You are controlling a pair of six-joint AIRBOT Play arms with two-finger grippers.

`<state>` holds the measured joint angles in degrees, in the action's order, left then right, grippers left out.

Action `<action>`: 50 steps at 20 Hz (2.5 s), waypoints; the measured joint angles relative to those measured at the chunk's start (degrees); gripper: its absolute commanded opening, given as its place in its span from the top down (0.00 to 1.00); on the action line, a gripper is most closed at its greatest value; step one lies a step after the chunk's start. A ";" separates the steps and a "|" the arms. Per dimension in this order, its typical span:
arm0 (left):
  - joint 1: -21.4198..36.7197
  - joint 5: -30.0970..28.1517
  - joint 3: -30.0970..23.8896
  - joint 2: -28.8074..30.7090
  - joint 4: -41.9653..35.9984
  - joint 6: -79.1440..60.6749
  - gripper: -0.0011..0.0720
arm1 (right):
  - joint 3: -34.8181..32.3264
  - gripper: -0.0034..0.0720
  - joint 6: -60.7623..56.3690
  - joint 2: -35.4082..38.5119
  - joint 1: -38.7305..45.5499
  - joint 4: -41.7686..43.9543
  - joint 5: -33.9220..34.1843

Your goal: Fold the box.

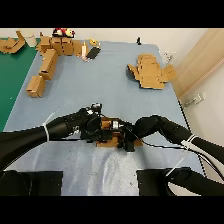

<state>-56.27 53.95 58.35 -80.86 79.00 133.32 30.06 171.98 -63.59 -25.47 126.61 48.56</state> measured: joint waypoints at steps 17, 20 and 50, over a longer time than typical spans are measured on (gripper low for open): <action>-0.50 1.09 2.01 -2.14 0.94 1.36 0.97 | 0.00 0.30 -0.02 0.04 0.09 -0.17 0.02; -0.50 0.37 2.03 -2.14 0.55 1.25 0.31 | 0.00 0.30 0.00 0.04 0.09 -0.15 -0.07; 4.24 12.96 3.06 10.32 4.79 -6.27 0.89 | 0.00 0.30 0.00 -0.02 0.00 0.02 -0.02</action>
<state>-52.03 66.92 61.41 -70.54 83.79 127.04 30.06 171.98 -63.61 -25.47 126.63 48.53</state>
